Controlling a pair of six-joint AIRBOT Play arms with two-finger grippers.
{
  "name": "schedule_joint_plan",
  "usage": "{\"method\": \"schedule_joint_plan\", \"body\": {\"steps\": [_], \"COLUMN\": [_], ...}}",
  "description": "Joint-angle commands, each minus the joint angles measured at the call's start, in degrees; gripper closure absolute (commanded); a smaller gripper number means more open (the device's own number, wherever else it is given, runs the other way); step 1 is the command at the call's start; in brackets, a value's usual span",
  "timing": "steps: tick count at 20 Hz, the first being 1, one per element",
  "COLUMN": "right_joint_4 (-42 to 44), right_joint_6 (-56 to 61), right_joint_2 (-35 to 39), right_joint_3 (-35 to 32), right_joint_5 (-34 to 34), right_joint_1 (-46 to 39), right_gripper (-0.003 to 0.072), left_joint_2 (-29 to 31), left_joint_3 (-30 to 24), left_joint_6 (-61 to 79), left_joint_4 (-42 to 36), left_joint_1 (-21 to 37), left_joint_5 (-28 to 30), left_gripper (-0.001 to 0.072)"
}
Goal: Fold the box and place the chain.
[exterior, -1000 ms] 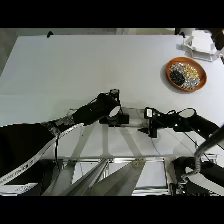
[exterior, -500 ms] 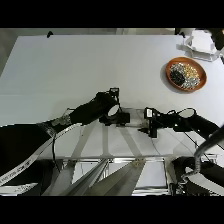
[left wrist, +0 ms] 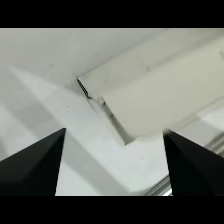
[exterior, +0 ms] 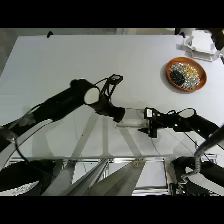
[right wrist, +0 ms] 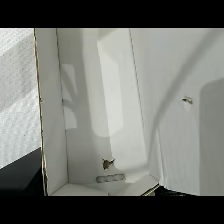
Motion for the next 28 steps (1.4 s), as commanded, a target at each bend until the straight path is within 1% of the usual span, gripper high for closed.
{"method": "schedule_joint_plan", "body": {"steps": [1, 2, 4, 5, 6, 7, 10, 12, 15, 20, 28], "right_joint_4": [0.0, 0.0, 0.0, 0.0, 0.0, 0.0, 0.0, 0.0, 0.0, 0.0, 0.0], "right_joint_6": [0.0, 0.0, 0.0, 0.0, 0.0, 0.0, 0.0, 0.0, 0.0, 0.0, 0.0], "right_joint_2": [0.0, 0.0, 0.0, 0.0, 0.0, 0.0, 0.0, 0.0, 0.0, 0.0, 0.0], "right_joint_3": [0.0, 0.0, 0.0, 0.0, 0.0, 0.0, 0.0, 0.0, 0.0, 0.0, 0.0], "right_joint_5": [0.0, 0.0, 0.0, 0.0, 0.0, 0.0, 0.0, 0.0, 0.0, 0.0, 0.0], "right_joint_1": [0.0, 0.0, 0.0, 0.0, 0.0, 0.0, 0.0, 0.0, 0.0, 0.0, 0.0], "right_gripper": [0.0367, 0.0367, 0.0367, 0.0367, 0.0367, 0.0367, 0.0367, 0.0367, 0.0367, 0.0367, 0.0367], "left_joint_2": [7.4, 8.9, 9.5, 8.9, 7.7, 5.7, -0.6, -3.4, -4.1, -4.3, -6.6], "left_joint_3": [-8.8, -12.9, -19.1, -21.3, -22.5, -22.8, -22.7, -22.7, -22.7, -22.7, -22.7], "left_joint_6": [40.6, 52.1, 73.8, 83.6, 90.1, 93.4, 96.1, 98.5, 104.6, 106.8, 107.9], "left_joint_4": [-8.2, -10.3, -15.4, -18.0, -20.1, -21.9, -28.8, -31.5, -34.2, -43.2, -42.6], "left_joint_1": [5.1, 6.6, 9.0, 9.9, 10.5, 10.9, 11.3, 10.7, 10.0, 10.0, 8.9], "left_joint_5": [-1.0, -0.8, 0.9, 2.7, 4.7, 6.6, 14.3, 17.1, 18.2, 19.3, 19.3], "left_gripper": [0.0009, 0.0008, 0.0007, 0.0005, 0.0003, 0.0000, -0.0002, -0.0003, -0.0003, -0.0002, -0.0001]}}
